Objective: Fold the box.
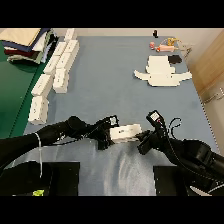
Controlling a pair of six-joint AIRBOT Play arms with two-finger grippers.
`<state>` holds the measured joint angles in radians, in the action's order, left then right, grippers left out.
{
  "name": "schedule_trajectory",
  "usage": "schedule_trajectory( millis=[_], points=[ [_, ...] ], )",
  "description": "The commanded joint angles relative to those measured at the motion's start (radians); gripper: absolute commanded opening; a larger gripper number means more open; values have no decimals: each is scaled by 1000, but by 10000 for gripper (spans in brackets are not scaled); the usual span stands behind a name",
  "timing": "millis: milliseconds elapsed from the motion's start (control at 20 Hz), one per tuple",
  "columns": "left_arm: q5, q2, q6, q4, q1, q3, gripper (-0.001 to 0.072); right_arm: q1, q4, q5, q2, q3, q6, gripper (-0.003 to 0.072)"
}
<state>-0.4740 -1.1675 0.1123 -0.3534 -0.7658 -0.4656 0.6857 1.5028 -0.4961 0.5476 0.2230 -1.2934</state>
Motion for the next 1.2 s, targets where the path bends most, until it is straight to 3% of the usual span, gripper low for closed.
schedule_trajectory(
  millis=[0,300,450,650,850,1050,1150],
  points=[
    [-3,0,0,2,1,-1,243,0,4,-38,2,-4,3,4],
    [-2,0,-1,2,1,-1,243,0,3,-39,-57,35,3,5],
    [31,24,-1,2,1,-1,243,0,-15,-87,-145,106,4,68],
    [181,107,-92,2,10,0,243,0,-246,-229,-253,164,178,68],
    [183,142,-202,0,128,0,243,0,-469,-349,-331,169,402,68],
    [148,172,-277,-59,297,2,243,0,-505,-445,-327,168,500,62],
    [78,170,-286,-80,364,2,243,0,-502,-447,-296,168,510,62]
  ],
)
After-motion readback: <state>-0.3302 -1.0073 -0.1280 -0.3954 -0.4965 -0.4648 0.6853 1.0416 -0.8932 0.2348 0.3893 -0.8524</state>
